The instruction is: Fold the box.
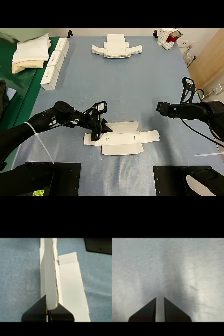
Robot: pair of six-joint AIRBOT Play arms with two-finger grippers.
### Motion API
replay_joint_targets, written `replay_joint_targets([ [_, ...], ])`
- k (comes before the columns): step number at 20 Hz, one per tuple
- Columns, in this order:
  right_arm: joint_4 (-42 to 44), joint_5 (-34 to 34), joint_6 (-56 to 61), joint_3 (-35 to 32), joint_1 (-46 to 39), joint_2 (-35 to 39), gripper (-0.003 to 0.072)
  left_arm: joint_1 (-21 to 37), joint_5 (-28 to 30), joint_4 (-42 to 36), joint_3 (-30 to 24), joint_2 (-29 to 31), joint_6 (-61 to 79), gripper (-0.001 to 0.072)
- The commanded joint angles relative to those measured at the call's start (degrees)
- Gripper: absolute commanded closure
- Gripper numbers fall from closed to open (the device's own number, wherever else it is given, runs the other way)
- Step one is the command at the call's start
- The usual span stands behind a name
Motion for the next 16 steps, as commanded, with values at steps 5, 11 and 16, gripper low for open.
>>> replay_joint_targets([
  [5, 13.68, -14.51, -12.41, 0.07, 1.9, 1.53, 0.0682, 0.07, -0.11, 0.11, 0.04, -0.02, 0.09, 0.0697],
  [11, 14.19, -30.14, -21.86, -2.49, 24.87, 9.53, 0.0683, 0.07, -0.11, 0.11, 0.04, -0.02, 0.09, 0.0697],
  [16, -1.31, -18.38, -25.62, -6.75, 48.78, 12.92, 0.0002, 0.07, -0.11, 0.09, 0.04, -0.02, 0.09, 0.0697],
])
